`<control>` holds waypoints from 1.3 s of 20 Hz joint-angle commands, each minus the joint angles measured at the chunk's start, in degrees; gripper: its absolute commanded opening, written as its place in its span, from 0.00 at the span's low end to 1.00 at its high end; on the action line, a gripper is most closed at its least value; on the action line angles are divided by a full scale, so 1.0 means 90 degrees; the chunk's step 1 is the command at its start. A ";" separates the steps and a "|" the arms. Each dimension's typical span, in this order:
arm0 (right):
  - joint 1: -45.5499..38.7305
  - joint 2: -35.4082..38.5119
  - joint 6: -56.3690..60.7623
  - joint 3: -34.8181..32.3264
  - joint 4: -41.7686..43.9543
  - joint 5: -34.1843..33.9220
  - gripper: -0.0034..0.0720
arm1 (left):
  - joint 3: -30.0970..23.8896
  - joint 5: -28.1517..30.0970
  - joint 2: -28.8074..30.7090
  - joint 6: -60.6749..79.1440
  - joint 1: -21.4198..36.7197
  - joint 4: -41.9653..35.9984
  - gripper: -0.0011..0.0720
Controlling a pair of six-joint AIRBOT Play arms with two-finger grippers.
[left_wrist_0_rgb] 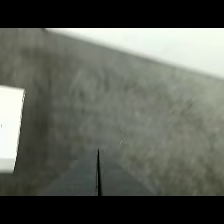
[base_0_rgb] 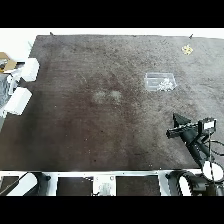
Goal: Fold the box and place the chain.
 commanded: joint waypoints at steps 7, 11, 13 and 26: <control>-0.0002 0.0000 0.0000 -0.0005 0.0000 -0.0002 0.05 | -0.0262 0.2123 0.2931 -0.0044 -0.1778 0.1625 0.02; -0.0002 0.0000 0.0000 -0.0005 0.0000 -0.0007 0.05 | -0.1795 0.3002 0.4515 -0.0044 -0.2509 0.1812 0.02; -0.0002 0.0000 0.0000 -0.0005 0.0000 -0.0019 0.05 | -0.2800 0.3264 0.5387 -0.0046 -0.2538 0.1926 0.02; -0.0002 0.0000 0.0000 -0.0002 0.0000 -0.0138 0.05 | -0.5724 0.4274 0.6666 -0.0903 -0.2540 0.2183 0.02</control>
